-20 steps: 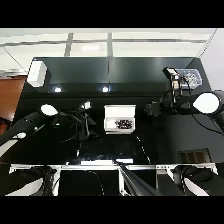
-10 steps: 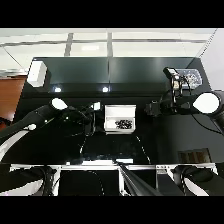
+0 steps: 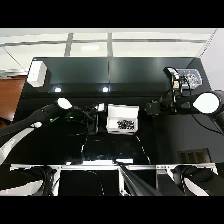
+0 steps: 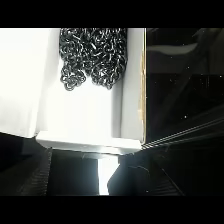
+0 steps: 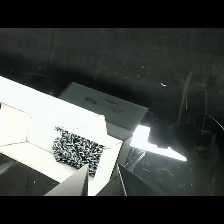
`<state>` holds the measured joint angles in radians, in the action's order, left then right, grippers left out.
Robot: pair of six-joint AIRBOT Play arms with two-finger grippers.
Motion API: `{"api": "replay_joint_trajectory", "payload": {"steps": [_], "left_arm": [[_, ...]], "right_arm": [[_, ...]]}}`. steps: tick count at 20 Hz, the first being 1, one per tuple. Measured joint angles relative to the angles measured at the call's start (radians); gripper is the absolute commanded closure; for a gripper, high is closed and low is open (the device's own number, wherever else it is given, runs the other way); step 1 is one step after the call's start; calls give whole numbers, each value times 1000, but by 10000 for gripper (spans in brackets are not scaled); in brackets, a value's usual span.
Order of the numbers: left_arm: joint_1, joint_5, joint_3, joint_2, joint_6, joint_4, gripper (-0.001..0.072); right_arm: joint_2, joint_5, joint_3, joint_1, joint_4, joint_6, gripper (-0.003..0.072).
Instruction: Fold the box and place the chain.
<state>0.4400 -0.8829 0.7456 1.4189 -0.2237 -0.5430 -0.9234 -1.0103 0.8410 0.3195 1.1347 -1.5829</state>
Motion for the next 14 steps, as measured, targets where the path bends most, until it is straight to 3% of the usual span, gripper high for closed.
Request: {"api": "replay_joint_trajectory", "payload": {"steps": [14], "left_arm": [[55, 34, 65, 50, -11, -56, -1]], "right_arm": [[0, 3, 0, 0, 0, 0, 481]]}}
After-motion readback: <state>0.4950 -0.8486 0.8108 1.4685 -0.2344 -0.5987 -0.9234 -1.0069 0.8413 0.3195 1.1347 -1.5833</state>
